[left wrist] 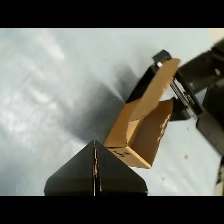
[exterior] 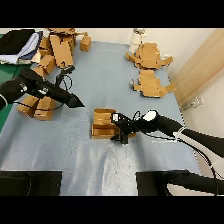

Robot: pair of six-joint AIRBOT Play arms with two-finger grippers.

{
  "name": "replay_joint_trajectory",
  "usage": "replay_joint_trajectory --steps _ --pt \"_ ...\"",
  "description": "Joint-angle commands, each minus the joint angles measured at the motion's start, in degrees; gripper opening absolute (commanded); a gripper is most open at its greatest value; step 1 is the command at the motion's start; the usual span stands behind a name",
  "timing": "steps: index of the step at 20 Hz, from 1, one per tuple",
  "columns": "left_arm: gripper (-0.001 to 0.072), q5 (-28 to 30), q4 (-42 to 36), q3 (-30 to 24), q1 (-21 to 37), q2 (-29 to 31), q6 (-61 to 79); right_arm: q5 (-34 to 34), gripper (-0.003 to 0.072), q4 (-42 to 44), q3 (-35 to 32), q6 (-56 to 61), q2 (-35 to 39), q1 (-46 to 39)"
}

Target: Fold the box.

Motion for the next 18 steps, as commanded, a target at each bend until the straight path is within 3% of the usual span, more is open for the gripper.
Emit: replay_joint_trajectory --steps 1,4,7,8,9,10,18 --pt "0.0007 -0.48 -7.65 -3.23 -2.47 -0.81 25.07 0.00 0.0501 0.00 0.00 0.00 0.02 0.00" --pt "0.0007 -0.63 -13.40 -11.74 -2.67 0.68 36.15 0.00 0.0500 0.00 0.00 0.00 0.02 0.00" --pt "0.0011 0.46 -9.70 -17.46 -2.71 1.55 44.52 0.00 0.0501 0.00 0.00 0.00 0.02 0.00" --pt "0.0065 2.58 -7.91 -18.08 -2.73 1.55 43.67 0.00 0.0501 0.00 0.00 0.00 0.02 0.00" --pt "0.0432 4.28 -7.21 -18.29 -2.73 1.55 43.58 0.00 0.0501 0.00 0.00 0.00 0.02 0.00" --pt "0.0720 5.73 -7.23 -18.38 -2.75 1.55 42.97 0.00 0.0501 0.00 0.00 0.00 0.02 0.00" --pt "0.0720 4.26 -2.32 -18.40 -5.88 1.55 41.77 -0.07 0.0501 0.00 0.00 0.02 0.02 0.00"
